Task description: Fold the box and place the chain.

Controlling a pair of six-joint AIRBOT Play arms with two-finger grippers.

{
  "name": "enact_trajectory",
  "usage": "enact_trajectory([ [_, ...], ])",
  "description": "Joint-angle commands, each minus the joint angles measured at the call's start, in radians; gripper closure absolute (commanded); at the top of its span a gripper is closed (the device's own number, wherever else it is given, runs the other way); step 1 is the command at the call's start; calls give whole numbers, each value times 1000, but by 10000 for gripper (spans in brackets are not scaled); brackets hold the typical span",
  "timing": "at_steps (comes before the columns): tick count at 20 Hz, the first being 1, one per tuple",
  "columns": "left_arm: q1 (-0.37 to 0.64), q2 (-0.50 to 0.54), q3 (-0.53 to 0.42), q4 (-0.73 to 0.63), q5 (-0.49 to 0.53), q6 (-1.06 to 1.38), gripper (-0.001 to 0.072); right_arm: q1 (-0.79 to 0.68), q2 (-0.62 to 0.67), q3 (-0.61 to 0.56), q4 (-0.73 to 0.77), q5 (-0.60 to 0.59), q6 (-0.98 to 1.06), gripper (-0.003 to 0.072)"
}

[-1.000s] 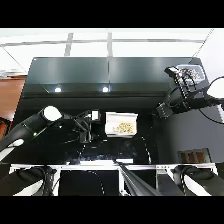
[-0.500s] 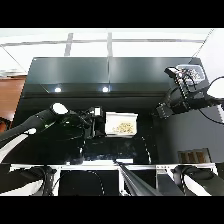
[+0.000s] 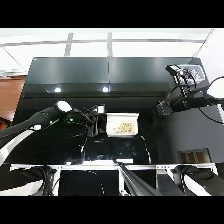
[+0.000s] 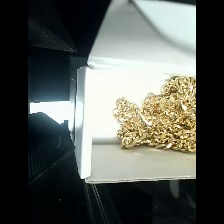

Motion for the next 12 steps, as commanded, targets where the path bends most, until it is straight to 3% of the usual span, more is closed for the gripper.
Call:
enact_trajectory([
  [1, -13, -5, 6, 14, -10, 1, 1, 0, 0, 0, 0, -13, 0, 328],
  [12, -66, -5, 5, 3, 13, -20, 1, 0, -1, 0, 0, -23, 0, 328],
])
